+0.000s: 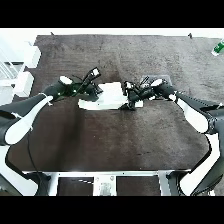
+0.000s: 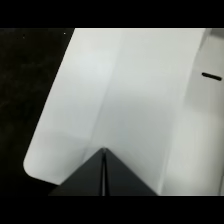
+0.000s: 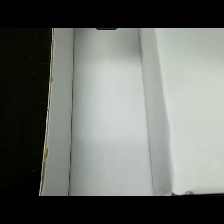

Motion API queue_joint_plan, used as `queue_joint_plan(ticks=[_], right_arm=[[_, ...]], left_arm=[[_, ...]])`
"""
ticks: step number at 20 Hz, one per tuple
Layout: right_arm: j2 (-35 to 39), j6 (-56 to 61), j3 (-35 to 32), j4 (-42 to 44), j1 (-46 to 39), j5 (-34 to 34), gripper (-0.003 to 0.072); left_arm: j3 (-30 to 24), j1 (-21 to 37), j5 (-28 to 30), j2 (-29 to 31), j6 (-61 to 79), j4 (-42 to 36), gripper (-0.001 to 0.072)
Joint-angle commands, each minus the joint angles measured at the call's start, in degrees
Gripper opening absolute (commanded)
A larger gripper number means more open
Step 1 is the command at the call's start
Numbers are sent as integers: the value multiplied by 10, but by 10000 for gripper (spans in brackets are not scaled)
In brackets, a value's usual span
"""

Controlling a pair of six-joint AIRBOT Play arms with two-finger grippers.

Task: Fold the box and place the chain.

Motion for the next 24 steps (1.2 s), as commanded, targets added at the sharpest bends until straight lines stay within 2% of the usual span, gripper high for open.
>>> queue_joint_plan(ticks=[1,4,6,7,8,9,10,13,16,20,24], right_arm=[[0,0,0,1,1,0,563],[0,0,0,1,1,0,563],[0,0,0,1,1,0,563],[0,1,0,1,1,0,563],[0,1,0,1,1,0,563],[0,1,0,1,1,0,563],[0,0,0,1,1,0,563],[0,0,0,1,1,0,563],[0,1,0,1,1,0,563],[0,1,0,1,1,0,563],[0,1,0,1,1,0,563]], left_arm=[[19,2,-2,10,0,14,23],[22,21,-19,34,-2,14,23],[22,45,-81,48,-2,14,24],[22,54,-119,53,2,25,55],[22,60,-150,58,5,56,384],[22,60,-160,60,-8,93,657],[22,60,-163,61,-26,138,716],[21,45,-190,60,-30,220,715],[20,16,-175,60,-31,307,715],[20,11,-167,59,-45,350,714],[20,11,-180,59,-50,351,714]])
